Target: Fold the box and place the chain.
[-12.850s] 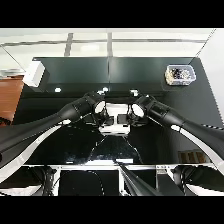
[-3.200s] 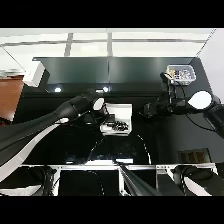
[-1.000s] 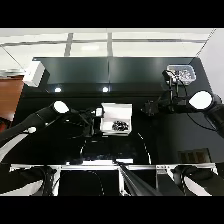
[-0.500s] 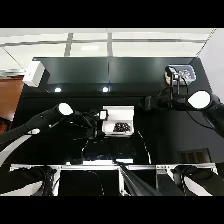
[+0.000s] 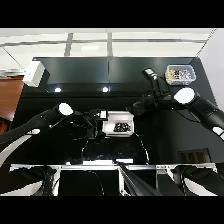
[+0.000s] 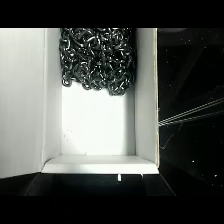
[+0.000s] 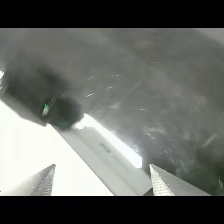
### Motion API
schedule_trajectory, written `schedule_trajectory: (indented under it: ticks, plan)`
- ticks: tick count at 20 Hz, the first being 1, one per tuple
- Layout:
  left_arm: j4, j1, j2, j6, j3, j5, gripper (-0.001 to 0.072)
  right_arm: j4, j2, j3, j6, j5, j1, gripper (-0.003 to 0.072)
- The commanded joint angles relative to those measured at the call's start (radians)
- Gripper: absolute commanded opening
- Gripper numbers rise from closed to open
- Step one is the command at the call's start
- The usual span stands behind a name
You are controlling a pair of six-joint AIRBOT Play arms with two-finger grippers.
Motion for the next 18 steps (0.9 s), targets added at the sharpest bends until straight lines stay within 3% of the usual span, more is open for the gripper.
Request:
schedule_trajectory:
  ticks: [1, 8, 18]
  plan:
    - [0.001, 0.0, 0.0, -0.004, 0.001, 0.002, 0.0412, 0.01, 0.016, 0.007, -0.33, 0.106, 0.014, 0.0703]
    - [0.001, 0.0, 0.0, -0.004, 0.001, 0.002, 0.0412, -0.126, -0.015, 0.002, -0.437, 0.119, 0.115, 0.0703]
    - [0.001, 0.0, 0.0, -0.004, 0.001, 0.002, 0.0412, -0.108, -0.039, 0.002, -0.501, 0.168, 0.16, 0.0703]
